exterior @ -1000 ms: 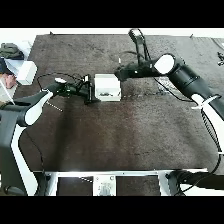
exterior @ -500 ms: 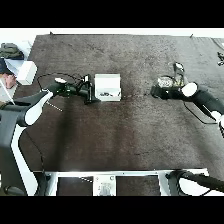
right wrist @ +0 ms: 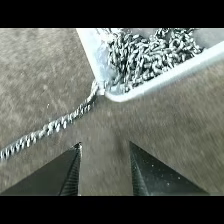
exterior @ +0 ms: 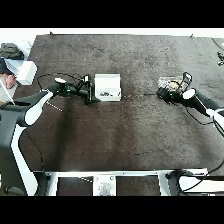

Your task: Fold the box and place the chain.

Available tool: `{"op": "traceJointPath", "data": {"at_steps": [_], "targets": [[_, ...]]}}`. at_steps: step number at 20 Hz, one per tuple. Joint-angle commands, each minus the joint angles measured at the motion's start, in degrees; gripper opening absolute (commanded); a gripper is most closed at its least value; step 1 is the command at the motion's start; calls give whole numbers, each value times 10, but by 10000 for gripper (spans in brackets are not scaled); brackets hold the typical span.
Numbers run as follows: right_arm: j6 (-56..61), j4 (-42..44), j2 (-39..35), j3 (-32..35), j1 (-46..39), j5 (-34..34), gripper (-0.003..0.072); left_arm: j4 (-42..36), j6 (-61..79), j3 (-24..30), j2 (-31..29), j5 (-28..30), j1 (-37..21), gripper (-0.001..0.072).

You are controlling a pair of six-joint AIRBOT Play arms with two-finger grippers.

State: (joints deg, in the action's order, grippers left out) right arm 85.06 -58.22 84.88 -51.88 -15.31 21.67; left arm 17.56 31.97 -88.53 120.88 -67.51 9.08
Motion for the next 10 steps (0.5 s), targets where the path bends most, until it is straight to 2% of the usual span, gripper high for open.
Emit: {"op": "traceJointPath", "data": {"at_steps": [1, 4, 5, 7, 8, 9, 10], "targets": [[-3, 23, 44, -30, 26, -18, 355, 0, 0, 0, 0, 0, 0, 234], [1, 37, 71, -44, 42, -58, 350, 0, 0, 0, 0, 0, 0, 235], [1, 41, 79, -48, 42, -62, 261, 0, 0, 0, 0, 0, 0, 234], [1, 50, 92, -53, 42, -69, 261, 0, 0, 0, 0, 0, 0, 234], [1, 51, 92, -53, 42, -70, 106, 0, 0, 0, 0, 0, 0, 234], [1, 64, 89, -53, 44, -67, -18, 0, 0, 0, 0, 0, 0, 235], [0, 71, 78, -53, 47, -61, -19, 0, 0, 0, 0, 0, 0, 235]]}}
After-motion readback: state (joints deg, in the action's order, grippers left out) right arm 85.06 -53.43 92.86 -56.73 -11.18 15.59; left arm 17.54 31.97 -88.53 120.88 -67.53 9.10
